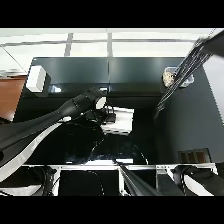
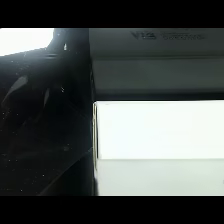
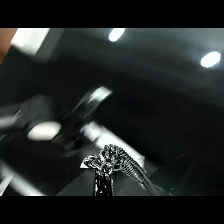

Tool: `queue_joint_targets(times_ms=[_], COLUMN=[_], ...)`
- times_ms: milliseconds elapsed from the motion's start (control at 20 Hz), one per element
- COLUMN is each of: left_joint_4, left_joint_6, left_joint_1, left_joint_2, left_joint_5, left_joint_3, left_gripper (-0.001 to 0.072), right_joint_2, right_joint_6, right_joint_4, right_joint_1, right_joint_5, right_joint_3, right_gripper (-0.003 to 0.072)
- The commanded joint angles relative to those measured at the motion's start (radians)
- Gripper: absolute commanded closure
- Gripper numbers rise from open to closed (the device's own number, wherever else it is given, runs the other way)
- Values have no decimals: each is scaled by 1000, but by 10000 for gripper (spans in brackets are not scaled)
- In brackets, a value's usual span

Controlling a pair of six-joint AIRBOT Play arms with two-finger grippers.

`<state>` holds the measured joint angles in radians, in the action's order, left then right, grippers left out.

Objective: Fold the box and place the chain.

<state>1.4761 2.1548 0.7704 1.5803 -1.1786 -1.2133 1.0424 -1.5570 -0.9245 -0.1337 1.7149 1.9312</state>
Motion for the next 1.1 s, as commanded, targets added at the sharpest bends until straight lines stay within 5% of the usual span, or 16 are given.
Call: queue_joint_targets(times_ms=[0, 650, 1050], left_joint_4=[0, 0, 0], left_joint_6=[0, 0, 0], left_joint_1=[0, 0, 0], left_joint_2=[0, 0, 0], left_joint_5=[0, -1, -1], left_joint_3=[-1, -1, -1], left_gripper=[684, 684, 684], right_joint_2=[-8, -8, -7], right_joint_6=[-22, -1, -21], right_joint_4=[72, 90, -23], right_joint_1=[-124, -252, -251], right_joint_5=[4, -441, -480], right_joint_3=[-45, -622, -843], right_gripper=[676, 675, 673])
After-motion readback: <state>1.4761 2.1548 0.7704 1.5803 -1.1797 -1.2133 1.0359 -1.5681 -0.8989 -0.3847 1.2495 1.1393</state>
